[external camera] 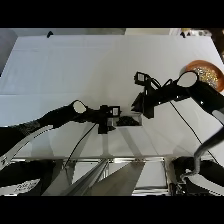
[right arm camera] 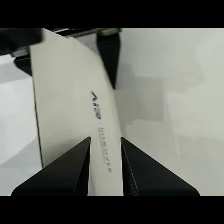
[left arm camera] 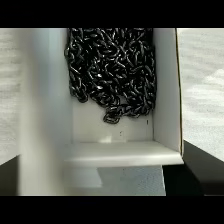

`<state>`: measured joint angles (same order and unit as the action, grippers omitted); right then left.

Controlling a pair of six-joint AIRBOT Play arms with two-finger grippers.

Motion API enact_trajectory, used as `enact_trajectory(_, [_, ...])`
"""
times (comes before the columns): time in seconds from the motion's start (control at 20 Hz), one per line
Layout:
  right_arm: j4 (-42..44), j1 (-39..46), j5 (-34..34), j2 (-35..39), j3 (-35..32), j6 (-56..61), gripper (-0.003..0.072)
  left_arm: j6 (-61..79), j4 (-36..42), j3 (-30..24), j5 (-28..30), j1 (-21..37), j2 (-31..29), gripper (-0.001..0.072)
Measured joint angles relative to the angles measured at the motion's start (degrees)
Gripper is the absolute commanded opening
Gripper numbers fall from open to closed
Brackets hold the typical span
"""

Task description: Fold the box and place the chain.

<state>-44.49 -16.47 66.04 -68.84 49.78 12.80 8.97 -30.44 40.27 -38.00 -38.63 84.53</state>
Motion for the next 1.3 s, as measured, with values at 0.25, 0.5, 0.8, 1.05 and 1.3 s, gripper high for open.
enact_trajectory(0.25, [-0.7, -4.2, -0.2, 1.9, -1.4, 0.1, 0.0222, 0.0, 0.0, 0.0, 0.0, 0.0, 0.0, 0.0013])
enact_trajectory(0.5, [-2.8, -6.2, -1.3, 4.8, -3.0, 0.5, 0.0222, 0.0, 0.0, 0.0, 0.0, 0.0, 0.0, 0.0013])
enact_trajectory(0.8, [-5.2, -9.0, -5.4, 7.8, -6.7, 0.7, 0.0223, 0.0, 0.0, 0.0, 0.0, 0.0, 0.0, 0.0013])
enact_trajectory(1.05, [-6.3, -10.8, -7.9, 8.3, -8.2, 2.0, 0.0223, 0.0, 0.0, 0.0, 0.0, 0.0, 0.0, 0.0013])
enact_trajectory(1.3, [-6.9, -11.2, -8.3, 8.4, -9.8, 2.3, 0.0224, 0.0, 0.0, 0.0, 0.0, 0.0, 0.0, 0.0013])
